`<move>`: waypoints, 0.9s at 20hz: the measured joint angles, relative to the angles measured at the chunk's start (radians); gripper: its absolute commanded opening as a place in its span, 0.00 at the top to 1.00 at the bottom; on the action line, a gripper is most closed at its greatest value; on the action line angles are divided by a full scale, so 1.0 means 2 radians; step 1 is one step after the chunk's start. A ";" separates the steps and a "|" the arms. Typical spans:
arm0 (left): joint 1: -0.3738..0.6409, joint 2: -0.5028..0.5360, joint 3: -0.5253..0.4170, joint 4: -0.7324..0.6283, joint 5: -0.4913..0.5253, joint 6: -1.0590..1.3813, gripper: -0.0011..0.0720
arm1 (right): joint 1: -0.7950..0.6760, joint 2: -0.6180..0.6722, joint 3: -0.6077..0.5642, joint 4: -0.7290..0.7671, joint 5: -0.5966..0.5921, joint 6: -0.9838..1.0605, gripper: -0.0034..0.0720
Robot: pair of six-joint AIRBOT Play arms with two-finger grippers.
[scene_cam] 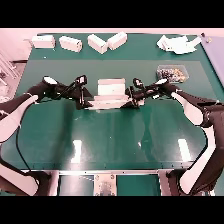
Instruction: Fold the box and place the chain.
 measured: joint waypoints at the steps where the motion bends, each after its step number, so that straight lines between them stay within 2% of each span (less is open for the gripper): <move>1: 0.000 -0.002 0.003 0.004 -0.004 0.000 0.13 | 0.000 0.000 0.000 0.000 0.000 0.000 0.19; 6: -0.004 -0.007 0.010 0.010 -0.015 0.001 0.13 | 0.000 0.000 0.000 0.000 0.000 0.000 0.19; 11: -0.017 -0.008 0.012 0.022 -0.004 0.001 0.13 | 0.000 0.000 0.000 0.000 0.000 0.000 0.19; 12: -0.018 -0.008 0.012 0.023 -0.001 0.001 0.17 | 0.000 0.000 0.000 0.000 0.000 0.000 0.19; 13: -0.019 -0.008 0.013 0.023 0.001 0.000 0.29 | 0.000 0.000 0.000 0.000 0.000 0.000 0.19; 18: -0.021 -0.008 0.013 0.024 0.012 0.001 0.33 | 0.000 0.000 0.000 0.000 0.000 0.000 0.19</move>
